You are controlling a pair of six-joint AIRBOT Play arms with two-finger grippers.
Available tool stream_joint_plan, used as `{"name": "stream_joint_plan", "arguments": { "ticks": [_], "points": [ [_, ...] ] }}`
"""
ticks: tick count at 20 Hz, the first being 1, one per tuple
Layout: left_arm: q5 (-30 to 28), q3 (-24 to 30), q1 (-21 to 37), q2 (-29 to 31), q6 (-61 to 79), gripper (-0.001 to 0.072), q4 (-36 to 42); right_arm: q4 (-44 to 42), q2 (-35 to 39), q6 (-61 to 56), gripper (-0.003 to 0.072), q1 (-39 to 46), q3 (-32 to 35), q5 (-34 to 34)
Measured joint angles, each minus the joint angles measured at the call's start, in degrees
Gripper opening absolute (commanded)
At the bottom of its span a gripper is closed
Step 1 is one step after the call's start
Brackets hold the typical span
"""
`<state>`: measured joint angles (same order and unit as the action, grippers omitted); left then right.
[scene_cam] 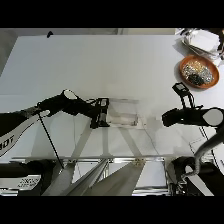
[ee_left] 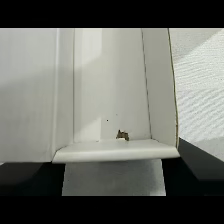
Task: Fold the box and place the chain.
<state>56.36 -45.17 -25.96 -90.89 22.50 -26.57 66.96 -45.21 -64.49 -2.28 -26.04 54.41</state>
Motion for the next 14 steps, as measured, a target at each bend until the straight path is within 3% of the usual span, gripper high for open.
{"name": "stream_joint_plan", "arguments": {
  "ticks": [9,14],
  "points": [
    [0.0,0.0,0.0,0.0,0.0,0.0343,0.0,-14.21,-15.26,4.39,0.0018,0.22,0.09,1.97],
    [0.0,0.0,0.0,0.0,0.0,0.0343,0.0,-18.69,-18.01,7.1,0.0023,0.24,0.09,2.1]
  ]
}}
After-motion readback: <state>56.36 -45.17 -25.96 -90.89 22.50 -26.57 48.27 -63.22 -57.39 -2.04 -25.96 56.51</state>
